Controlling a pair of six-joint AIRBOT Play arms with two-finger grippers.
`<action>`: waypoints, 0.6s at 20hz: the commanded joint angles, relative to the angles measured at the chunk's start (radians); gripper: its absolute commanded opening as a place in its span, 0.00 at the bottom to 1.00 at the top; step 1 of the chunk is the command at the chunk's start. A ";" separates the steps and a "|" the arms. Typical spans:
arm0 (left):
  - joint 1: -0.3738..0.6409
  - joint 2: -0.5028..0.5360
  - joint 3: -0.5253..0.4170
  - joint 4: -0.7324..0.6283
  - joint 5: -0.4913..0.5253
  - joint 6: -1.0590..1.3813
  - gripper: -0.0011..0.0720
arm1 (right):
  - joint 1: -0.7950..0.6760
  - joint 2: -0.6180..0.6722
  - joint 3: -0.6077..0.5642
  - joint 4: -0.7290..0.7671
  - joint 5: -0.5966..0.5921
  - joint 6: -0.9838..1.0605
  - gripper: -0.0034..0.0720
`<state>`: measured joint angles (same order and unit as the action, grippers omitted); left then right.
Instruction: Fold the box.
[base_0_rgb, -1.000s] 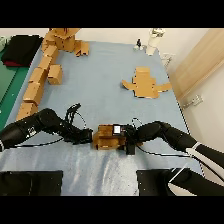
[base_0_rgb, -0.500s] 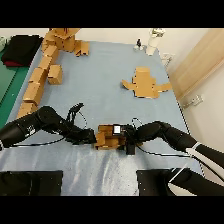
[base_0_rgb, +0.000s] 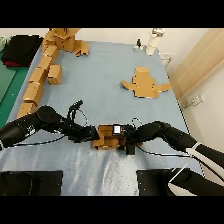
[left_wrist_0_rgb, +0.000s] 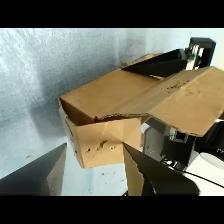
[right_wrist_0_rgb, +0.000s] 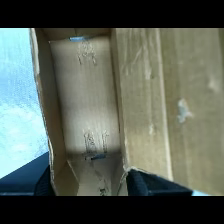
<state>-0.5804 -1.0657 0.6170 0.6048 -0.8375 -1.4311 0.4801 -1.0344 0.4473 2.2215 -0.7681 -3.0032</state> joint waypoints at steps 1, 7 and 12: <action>0.000 0.000 0.001 -0.007 0.041 -0.002 0.76 | 0.000 0.000 0.000 0.000 0.000 0.000 0.64; -0.106 0.000 0.040 0.288 0.056 -0.293 0.76 | 0.000 0.000 0.000 0.000 0.000 0.000 0.64; -0.212 -0.001 0.100 0.494 0.077 -0.521 0.76 | 0.000 0.000 0.000 0.000 0.000 0.000 0.64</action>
<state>-0.7444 -1.0657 0.6888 0.9524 -0.7792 -1.7912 0.4801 -1.0344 0.4473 2.2215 -0.7681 -3.0035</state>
